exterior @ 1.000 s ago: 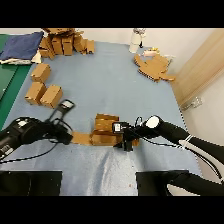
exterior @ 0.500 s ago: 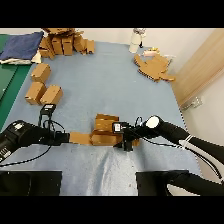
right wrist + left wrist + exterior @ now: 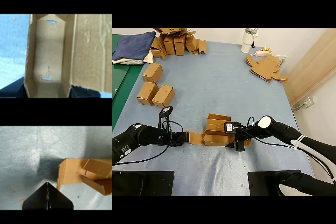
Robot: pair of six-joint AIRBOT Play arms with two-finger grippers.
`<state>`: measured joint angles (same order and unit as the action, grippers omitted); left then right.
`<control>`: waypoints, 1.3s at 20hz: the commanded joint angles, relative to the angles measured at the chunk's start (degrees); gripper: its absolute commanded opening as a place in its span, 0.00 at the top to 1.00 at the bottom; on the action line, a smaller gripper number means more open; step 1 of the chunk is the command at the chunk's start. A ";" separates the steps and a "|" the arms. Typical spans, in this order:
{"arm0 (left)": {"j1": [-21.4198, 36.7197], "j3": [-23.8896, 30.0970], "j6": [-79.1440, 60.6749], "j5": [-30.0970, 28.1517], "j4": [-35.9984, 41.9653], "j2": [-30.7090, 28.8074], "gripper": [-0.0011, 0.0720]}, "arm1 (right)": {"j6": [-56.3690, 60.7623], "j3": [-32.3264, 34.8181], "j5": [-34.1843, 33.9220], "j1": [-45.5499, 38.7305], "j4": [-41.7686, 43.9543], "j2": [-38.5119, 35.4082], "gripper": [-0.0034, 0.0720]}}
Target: Fold the box.
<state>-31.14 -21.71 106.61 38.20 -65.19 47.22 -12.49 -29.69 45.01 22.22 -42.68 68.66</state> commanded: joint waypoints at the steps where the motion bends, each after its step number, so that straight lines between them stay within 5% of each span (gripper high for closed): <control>1: 0.02 0.72 -4.13 -1.90 5.49 0.76 0.97 | 0.00 0.02 0.00 0.04 0.02 -0.04 0.18; 7: 0.02 2.01 -13.84 -4.31 16.65 0.76 0.97 | 0.00 0.02 0.00 0.04 0.02 -0.04 0.18; 13: -1.31 2.95 -15.23 -5.66 19.12 0.76 0.97 | 0.00 0.00 0.00 0.04 0.02 -0.04 0.19; 19: -3.10 2.95 -26.97 -7.89 34.16 0.68 0.97 | 0.00 0.02 0.00 0.04 0.02 -0.04 0.18; 26: -1.81 2.89 -27.76 -8.76 35.65 -2.08 0.97 | 0.00 0.02 0.04 0.04 0.02 -0.04 0.18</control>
